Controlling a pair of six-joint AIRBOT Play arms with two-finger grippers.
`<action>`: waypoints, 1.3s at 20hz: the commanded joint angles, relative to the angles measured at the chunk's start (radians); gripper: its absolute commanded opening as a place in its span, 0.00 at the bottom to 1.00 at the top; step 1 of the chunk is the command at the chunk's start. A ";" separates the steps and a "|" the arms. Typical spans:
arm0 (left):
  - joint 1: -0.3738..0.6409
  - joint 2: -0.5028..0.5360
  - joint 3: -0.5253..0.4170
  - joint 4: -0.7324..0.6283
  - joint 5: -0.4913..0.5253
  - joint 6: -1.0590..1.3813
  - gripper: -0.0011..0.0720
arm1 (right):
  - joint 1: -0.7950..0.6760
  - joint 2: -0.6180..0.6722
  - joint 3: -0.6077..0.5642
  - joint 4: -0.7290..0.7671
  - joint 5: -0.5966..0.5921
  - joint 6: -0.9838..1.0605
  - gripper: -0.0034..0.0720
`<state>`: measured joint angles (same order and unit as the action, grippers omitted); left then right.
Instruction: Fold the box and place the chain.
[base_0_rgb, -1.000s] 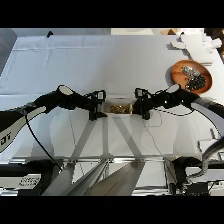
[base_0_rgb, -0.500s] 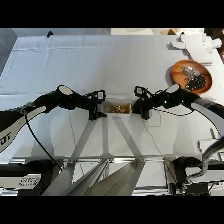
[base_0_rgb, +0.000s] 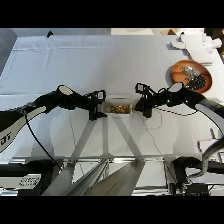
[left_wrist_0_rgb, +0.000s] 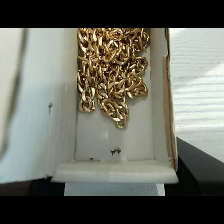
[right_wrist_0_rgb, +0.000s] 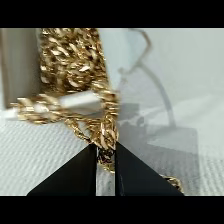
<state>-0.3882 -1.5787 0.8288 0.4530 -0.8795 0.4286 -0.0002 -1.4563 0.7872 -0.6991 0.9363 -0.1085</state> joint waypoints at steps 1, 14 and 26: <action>0.000 0.000 0.000 0.001 0.000 0.000 0.39 | 0.000 0.061 0.000 0.039 0.060 0.032 0.06; 0.000 0.000 0.000 0.001 0.000 0.000 0.39 | 0.035 0.218 0.000 0.428 0.134 0.024 0.06; 0.000 0.000 0.000 0.001 0.000 0.000 0.39 | 0.078 0.212 0.006 0.408 0.189 0.027 0.43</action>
<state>-0.3882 -1.5787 0.8288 0.4534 -0.8795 0.4286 0.0750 -1.2442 0.7891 -0.2935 1.0859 -0.0822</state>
